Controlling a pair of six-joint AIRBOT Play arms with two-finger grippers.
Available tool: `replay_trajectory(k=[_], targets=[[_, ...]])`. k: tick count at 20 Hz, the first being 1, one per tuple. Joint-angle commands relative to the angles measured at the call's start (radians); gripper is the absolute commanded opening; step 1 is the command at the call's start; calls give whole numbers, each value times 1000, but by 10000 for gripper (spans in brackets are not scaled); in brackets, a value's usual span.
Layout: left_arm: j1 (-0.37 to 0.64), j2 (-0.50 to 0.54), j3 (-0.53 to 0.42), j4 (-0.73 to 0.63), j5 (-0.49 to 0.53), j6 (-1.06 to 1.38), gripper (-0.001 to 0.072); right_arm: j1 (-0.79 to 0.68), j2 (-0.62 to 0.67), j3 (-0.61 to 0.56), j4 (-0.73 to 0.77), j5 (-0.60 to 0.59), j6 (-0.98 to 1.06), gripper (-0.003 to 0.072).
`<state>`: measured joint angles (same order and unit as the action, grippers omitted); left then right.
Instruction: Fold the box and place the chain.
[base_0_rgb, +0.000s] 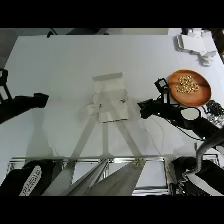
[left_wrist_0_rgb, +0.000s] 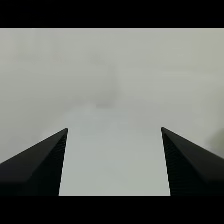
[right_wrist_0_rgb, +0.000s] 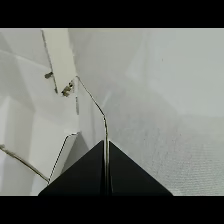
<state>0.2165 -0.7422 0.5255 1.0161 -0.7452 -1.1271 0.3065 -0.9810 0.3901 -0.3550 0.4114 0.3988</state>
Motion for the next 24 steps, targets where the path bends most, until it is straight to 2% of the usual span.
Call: replay_trajectory(k=[1, 3, 5, 9, 11, 17, 24], targets=[[-5, -271, 190, -390, -186, 299, 636, 4, 5, -26, 161, -38, -154, 9], [-37, -420, 302, -396, -306, 395, 637, 4, 4, -40, 253, -18, -244, 9], [-95, -515, 374, -424, -370, 509, 638, 4, 4, -42, 260, 5, -269, 10], [-233, -606, 459, -420, -338, 551, 637, 4, 4, -42, 252, 113, -278, 11], [-290, -655, 492, -414, -345, 546, 637, 4, 4, -42, 254, 124, -278, 11], [-368, -787, 534, -412, -344, 552, 637, 4, 4, -42, 258, 129, -276, 11], [-394, -824, 534, -420, -353, 700, 632, 4, 4, -42, 265, 132, -264, 12]])
